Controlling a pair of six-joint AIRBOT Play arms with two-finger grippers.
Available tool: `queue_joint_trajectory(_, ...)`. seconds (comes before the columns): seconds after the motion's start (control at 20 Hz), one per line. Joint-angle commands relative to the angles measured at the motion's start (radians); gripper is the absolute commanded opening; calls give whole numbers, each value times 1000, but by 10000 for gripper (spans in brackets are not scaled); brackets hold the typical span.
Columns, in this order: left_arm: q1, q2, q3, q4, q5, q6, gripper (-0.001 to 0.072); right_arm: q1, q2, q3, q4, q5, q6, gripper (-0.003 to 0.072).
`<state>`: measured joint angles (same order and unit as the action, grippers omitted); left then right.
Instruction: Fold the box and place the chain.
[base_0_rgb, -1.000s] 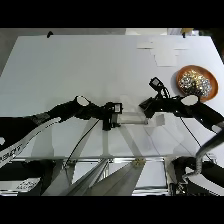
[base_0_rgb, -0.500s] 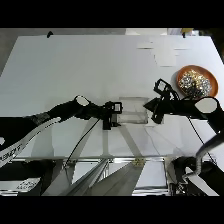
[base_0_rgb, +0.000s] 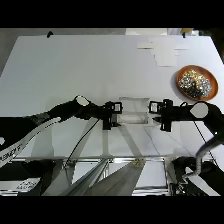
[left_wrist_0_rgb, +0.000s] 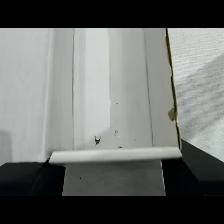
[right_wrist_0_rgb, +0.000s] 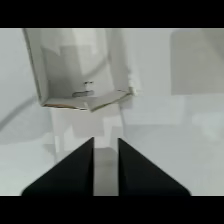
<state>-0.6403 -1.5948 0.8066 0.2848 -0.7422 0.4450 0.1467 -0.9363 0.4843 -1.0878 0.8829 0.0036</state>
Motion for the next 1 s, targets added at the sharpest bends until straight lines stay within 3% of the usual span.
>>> queue_joint_trajectory(0.0,1,1,0,0,-2,0,170,1,-47,-22,59,-6,-148,96)
queue_joint_trajectory(0.6,1,1,0,0,-2,0,170,1,-155,-22,335,-13,-312,97)
queue_joint_trajectory(0.95,1,1,0,0,-2,0,170,1,-166,-23,371,-31,-330,105)
